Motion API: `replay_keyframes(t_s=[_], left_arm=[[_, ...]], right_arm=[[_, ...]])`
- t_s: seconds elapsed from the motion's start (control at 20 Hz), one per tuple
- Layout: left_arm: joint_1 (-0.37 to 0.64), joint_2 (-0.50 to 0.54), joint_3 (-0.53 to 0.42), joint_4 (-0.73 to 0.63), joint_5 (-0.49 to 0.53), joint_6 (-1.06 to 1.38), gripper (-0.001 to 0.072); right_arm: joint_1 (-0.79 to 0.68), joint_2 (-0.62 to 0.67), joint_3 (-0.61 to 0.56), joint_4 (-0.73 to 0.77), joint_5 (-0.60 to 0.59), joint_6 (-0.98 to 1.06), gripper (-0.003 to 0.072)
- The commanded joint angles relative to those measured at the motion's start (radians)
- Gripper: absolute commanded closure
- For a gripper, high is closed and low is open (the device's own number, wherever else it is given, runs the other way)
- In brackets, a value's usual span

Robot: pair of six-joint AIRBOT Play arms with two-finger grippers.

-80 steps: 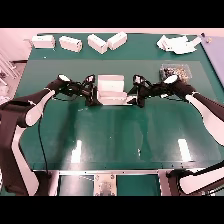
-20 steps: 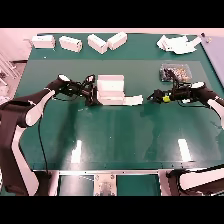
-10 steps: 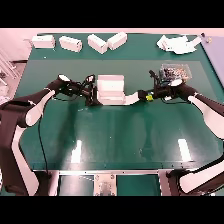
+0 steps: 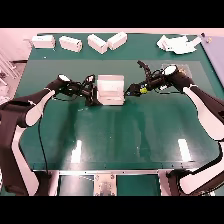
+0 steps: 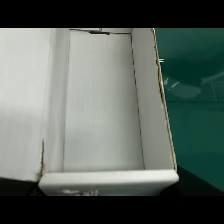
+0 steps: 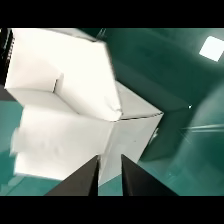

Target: Fold the box and place the chain.

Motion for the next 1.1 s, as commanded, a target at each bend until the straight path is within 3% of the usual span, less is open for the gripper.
replay_keyframes(t_s=[0.0, 0.25, 0.7, 0.95, 1.05], left_arm=[[0.001, 0.0, 0.001, 0.0, 0.0, 0.0, 0.0332], [0.001, 0.0, 0.001, 0.0, 0.0, 0.0, 0.0332], [0.001, 0.0, 0.001, 0.0, 0.0, 0.0, 0.0331], [0.001, 0.0, 0.001, 0.0, 0.0, 0.0, 0.0331], [0.001, 0.0, 0.001, 0.0, 0.0, 0.0, 0.0331]], right_arm=[[0.021, -0.001, 0.013, -0.04, 0.025, 0.02, 0.0495], [0.024, -0.001, 0.013, -0.043, -0.004, 0.021, 0.0383], [0.084, -0.001, 0.015, -0.126, -0.114, 0.093, 0.0303], [0.127, -0.001, 0.016, -0.195, -0.162, 0.161, 0.0302], [0.135, -0.001, 0.016, -0.208, -0.162, 0.18, 0.0264]])
